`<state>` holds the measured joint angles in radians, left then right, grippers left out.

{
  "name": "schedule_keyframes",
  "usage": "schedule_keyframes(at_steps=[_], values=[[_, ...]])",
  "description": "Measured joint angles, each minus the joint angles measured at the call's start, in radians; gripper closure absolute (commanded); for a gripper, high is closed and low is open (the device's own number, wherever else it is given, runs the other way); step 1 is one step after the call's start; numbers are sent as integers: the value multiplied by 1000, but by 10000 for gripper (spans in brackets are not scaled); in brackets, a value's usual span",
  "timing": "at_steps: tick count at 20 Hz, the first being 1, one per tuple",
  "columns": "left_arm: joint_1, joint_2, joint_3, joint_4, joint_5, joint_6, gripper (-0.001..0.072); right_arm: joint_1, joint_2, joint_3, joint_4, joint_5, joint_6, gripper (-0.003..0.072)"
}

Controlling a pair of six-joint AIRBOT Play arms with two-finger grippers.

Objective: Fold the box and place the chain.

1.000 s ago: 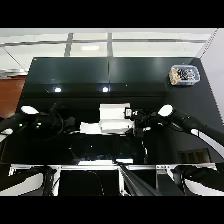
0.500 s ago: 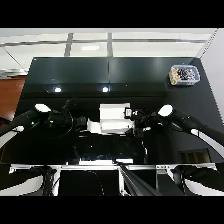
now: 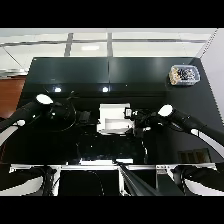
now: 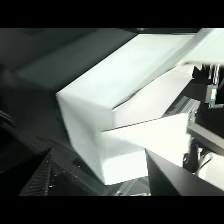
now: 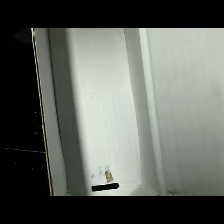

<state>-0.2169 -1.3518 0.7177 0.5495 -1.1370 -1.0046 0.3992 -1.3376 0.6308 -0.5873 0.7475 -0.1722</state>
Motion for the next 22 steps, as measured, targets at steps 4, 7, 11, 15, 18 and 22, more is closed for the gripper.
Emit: schedule_keyframes(at_steps=[4, 7, 11, 15, 18, 22], values=[[-109, 0, 83, 124, 19, -149, 303, 0, 0, 0, 0, 0, 0, 600], [-169, 0, 132, 184, 31, -255, 303, 0, 0, 0, 0, 0, 0, 600], [-226, 0, 169, 298, 58, -418, 303, 0, 0, 0, 0, 0, 0, 600], [-267, 0, 180, 364, 101, -517, 303, 0, 0, 0, 0, 0, 0, 600], [-290, 0, 182, 385, 132, -562, 304, 0, 0, 0, 0, 0, 0, 599], [-302, -2, 182, 413, 172, -596, 304, 0, 0, 0, 0, 0, 1, 599]])
